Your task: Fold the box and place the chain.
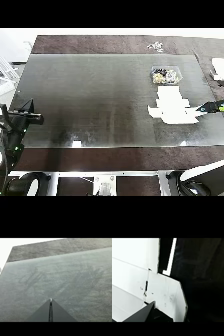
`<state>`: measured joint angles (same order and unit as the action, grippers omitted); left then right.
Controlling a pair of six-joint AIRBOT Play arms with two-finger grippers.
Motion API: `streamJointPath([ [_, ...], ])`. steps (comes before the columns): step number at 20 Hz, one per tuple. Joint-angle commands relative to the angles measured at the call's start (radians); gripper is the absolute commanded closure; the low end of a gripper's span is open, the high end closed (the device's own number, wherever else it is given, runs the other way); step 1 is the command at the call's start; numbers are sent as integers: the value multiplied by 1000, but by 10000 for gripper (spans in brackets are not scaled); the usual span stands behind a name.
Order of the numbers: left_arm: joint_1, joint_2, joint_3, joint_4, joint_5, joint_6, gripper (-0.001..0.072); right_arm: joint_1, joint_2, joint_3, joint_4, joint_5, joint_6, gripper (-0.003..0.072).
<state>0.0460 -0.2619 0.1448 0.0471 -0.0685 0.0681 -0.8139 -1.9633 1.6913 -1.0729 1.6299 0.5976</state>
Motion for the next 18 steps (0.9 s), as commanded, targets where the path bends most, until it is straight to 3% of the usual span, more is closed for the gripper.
streamJointPath([
  [1,0,0,0,0,0,0,688,19,-29,-3,30,37,0,334],
  [3,0,0,0,0,0,0,689,37,-49,-3,30,48,0,362],
  [5,0,0,0,0,0,0,688,55,-57,-3,30,51,-1,439],
  [8,0,0,0,0,0,0,688,60,-57,2,57,86,-8,675],
  [13,0,0,0,0,0,0,688,70,-53,2,229,194,23,673],
  [18,0,0,0,0,0,0,688,172,14,-12,427,205,22,675],
])
